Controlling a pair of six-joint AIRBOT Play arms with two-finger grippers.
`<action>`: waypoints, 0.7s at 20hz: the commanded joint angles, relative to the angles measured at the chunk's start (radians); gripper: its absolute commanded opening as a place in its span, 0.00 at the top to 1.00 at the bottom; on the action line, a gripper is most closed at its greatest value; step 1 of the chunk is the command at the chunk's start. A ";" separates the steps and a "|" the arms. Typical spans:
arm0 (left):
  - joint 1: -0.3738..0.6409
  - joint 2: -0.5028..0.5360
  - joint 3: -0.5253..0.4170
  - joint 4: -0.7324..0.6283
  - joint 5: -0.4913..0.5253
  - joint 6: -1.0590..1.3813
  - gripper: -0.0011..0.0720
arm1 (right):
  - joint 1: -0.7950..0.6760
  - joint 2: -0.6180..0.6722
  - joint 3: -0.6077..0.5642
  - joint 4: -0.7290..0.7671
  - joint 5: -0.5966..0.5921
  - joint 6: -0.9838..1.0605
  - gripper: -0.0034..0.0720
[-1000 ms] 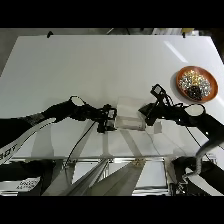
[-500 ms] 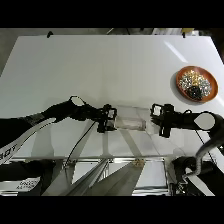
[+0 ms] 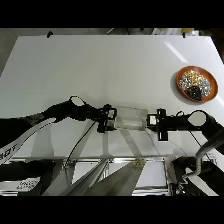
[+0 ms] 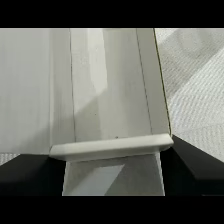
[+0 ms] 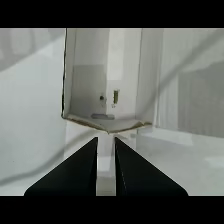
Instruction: Fold the box and place the chain.
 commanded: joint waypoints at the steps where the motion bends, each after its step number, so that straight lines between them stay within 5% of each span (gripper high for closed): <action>1: 0.000 0.000 0.001 0.000 0.000 0.000 0.75 | 0.001 -0.039 -0.001 0.071 -0.005 -0.043 0.79; 8: 0.000 0.000 0.001 0.000 0.000 0.000 0.75 | 0.001 -0.084 -0.001 0.207 -0.007 -0.073 0.80; 13: 0.000 0.000 0.001 0.000 0.000 0.000 0.75 | 0.001 -0.150 -0.001 0.313 -0.031 -0.095 0.63; 14: 0.000 0.000 0.001 0.000 0.000 0.000 0.75 | 0.001 -0.159 -0.001 0.312 -0.032 -0.095 0.54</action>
